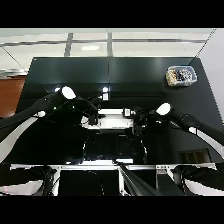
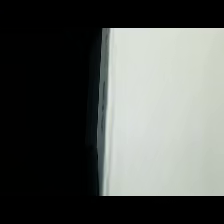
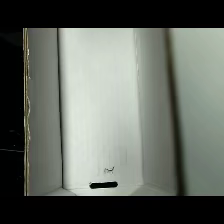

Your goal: Fold the box and place the chain.

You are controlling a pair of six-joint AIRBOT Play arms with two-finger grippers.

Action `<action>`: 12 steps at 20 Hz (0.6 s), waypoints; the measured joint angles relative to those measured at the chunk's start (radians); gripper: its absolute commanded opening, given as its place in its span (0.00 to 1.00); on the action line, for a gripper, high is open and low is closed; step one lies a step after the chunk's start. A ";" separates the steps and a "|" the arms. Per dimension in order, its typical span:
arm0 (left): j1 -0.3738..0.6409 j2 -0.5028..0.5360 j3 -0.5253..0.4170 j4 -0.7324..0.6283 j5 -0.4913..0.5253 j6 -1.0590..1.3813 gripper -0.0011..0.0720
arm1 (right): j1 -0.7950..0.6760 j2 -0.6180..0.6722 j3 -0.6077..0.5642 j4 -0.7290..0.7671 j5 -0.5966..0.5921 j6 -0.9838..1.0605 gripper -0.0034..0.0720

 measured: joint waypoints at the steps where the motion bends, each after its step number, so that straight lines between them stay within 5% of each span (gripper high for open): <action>1: 0.000 0.000 0.000 0.000 0.000 0.000 0.05 | 0.000 0.000 0.000 -0.002 0.000 0.001 0.97; 3: 0.000 0.000 0.000 0.002 0.000 0.000 0.07 | 0.001 0.000 0.000 -0.006 0.004 0.002 0.64; 8: 0.000 0.011 0.009 0.009 -0.003 -0.013 1.00 | 0.001 0.000 0.000 -0.008 0.004 0.001 0.64; 12: 0.015 0.069 0.045 0.137 -0.077 -0.163 1.00 | 0.001 0.000 0.000 -0.008 0.002 0.002 0.64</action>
